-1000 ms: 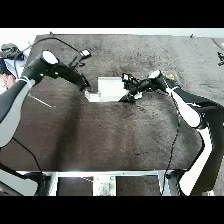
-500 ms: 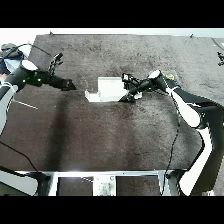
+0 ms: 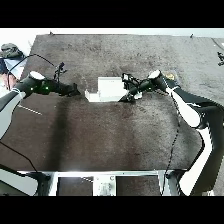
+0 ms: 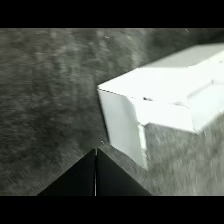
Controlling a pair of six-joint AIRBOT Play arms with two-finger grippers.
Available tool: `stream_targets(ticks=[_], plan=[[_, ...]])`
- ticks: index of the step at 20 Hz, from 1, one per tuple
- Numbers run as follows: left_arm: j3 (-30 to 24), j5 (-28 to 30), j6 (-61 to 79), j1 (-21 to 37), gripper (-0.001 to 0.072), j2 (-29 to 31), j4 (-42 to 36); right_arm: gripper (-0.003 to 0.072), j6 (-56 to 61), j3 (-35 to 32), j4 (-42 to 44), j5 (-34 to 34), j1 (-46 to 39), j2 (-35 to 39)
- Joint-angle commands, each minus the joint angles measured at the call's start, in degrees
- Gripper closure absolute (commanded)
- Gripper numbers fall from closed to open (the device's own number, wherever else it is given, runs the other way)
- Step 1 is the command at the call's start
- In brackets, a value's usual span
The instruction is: Fold the box and place the chain.
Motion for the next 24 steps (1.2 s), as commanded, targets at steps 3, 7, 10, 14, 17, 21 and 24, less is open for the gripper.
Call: stream_targets(ticks=[3,7,10,14,17,21,24], plan=[[-1.05,-0.15,1.92,-0.42,0.0698,-4.48,-9.25,0.0226,0.02,0.00,0.00,0.02,0.04,0.00],[-1.07,-1.16,6.01,-1.79,0.0698,-7.30,-13.94,0.0225,0.02,0.00,0.00,0.00,0.04,0.00],[-1.07,-1.51,4.85,-2.84,0.0699,-8.72,-13.88,0.0225,0.02,0.00,0.00,0.00,0.04,0.00],[-0.94,-0.59,4.48,-4.46,0.0698,-9.35,-14.05,0.0225,0.02,0.00,0.00,0.02,0.04,0.00],[1.55,-2.54,4.52,-4.46,0.0698,-9.29,-14.03,0.0225,0.02,0.00,0.00,0.00,0.04,0.00],[6.93,-6.93,4.57,-4.46,0.0376,-9.29,-14.03,0.0225,0.02,0.00,0.00,0.00,0.04,0.00],[8.48,-9.22,4.48,-4.46,0.0354,-9.25,-14.03,0.0225,0.02,0.00,0.00,0.00,0.04,0.00]])
